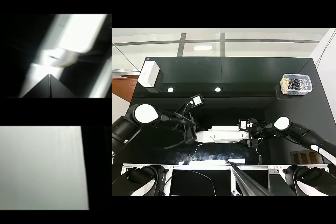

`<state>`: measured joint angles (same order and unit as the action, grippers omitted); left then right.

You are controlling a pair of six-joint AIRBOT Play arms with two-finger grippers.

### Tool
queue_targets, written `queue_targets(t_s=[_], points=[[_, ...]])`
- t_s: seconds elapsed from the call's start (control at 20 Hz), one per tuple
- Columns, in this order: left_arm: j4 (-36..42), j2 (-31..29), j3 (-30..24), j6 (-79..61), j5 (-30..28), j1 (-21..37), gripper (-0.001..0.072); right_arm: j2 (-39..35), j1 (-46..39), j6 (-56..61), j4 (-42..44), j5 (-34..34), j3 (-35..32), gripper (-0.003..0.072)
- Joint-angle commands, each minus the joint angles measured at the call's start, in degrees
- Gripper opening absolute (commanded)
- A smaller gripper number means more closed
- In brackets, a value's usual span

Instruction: Fold the box and place the chain.

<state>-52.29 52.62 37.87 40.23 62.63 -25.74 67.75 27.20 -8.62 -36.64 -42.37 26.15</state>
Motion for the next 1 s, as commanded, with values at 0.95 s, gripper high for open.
queue_targets(t_s=[0.95], points=[[22.8, 13.4, -8.6, 4.5, -46.9, -14.3, 0.0032, 0.0, 0.1, 0.0, 0.0, 0.0, 0.0, 0.0461]])
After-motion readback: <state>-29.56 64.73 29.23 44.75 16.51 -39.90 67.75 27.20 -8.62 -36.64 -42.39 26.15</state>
